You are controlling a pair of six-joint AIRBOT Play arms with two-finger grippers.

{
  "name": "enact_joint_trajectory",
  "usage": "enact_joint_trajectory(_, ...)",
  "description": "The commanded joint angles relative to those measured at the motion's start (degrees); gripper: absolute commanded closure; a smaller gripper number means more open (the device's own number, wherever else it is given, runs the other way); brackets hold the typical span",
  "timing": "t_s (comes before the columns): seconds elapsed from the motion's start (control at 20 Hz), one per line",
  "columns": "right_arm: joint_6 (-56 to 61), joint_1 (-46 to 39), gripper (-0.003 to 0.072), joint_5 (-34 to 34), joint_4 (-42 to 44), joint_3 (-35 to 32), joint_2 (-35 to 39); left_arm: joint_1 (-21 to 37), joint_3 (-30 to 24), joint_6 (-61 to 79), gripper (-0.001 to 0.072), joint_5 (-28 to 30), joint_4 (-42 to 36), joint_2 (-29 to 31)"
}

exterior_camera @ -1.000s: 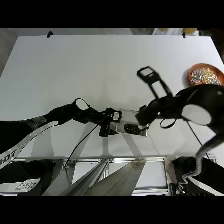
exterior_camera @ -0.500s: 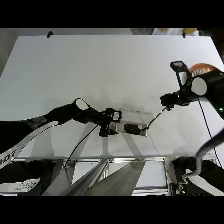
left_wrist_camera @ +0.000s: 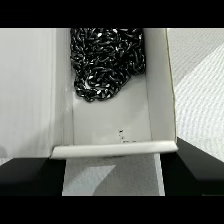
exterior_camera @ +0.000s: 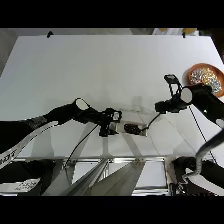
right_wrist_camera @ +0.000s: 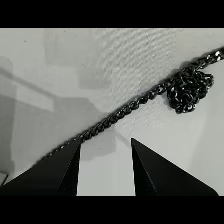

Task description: Fold the box and place the chain.

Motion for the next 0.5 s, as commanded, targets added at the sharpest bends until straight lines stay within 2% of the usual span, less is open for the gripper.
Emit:
enact_joint_trajectory(0.0, 1.27, -0.09, 0.0352, -1.81, 0.44, -0.50, -4.11, -0.02, 0.02, 0.02, 0.0456, 0.02, 0.02, 0.00)
enact_joint_trajectory(0.15, 1.31, -0.09, 0.0358, -1.77, 0.44, -0.50, -7.08, -0.02, 0.02, 0.02, 0.0456, 0.00, 0.02, 0.00)
enact_joint_trajectory(0.3, 1.49, -0.09, 0.0509, -1.81, 0.42, -0.50, -7.61, -0.02, 0.02, 0.02, 0.0456, 0.02, 0.02, 0.00)
enact_joint_trajectory(0.45, 1.49, -0.09, 0.0596, -1.97, 0.24, -0.50, -7.58, -0.02, 0.02, 0.02, 0.0456, 0.02, 0.02, 0.00)
